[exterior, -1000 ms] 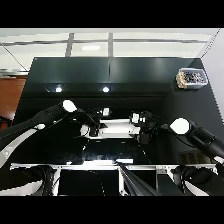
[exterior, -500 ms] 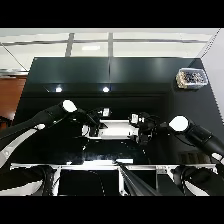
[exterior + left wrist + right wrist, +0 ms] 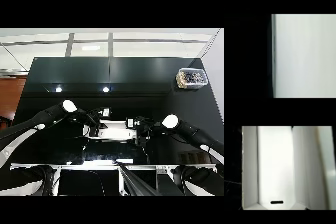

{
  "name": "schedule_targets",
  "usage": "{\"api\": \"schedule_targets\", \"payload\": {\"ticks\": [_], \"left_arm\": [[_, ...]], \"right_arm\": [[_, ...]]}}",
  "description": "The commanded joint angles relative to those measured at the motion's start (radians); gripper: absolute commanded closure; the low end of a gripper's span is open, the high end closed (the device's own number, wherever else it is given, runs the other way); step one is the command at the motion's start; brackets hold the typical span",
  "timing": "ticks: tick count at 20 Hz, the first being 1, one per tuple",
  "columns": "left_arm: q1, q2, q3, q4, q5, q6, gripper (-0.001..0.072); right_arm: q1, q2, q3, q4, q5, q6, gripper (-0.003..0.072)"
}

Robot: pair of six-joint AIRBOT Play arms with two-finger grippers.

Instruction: Fold the box and place the chain.

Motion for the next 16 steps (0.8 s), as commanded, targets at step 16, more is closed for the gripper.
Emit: {"api": "schedule_targets", "payload": {"ticks": [16], "left_arm": [[0.000, 0.000, 0.000, -0.001, 0.003, -0.029, 0.0681]], "right_arm": [[0.000, -0.051, -0.007, -0.001, -0.063, -0.026, 0.0034]]}}
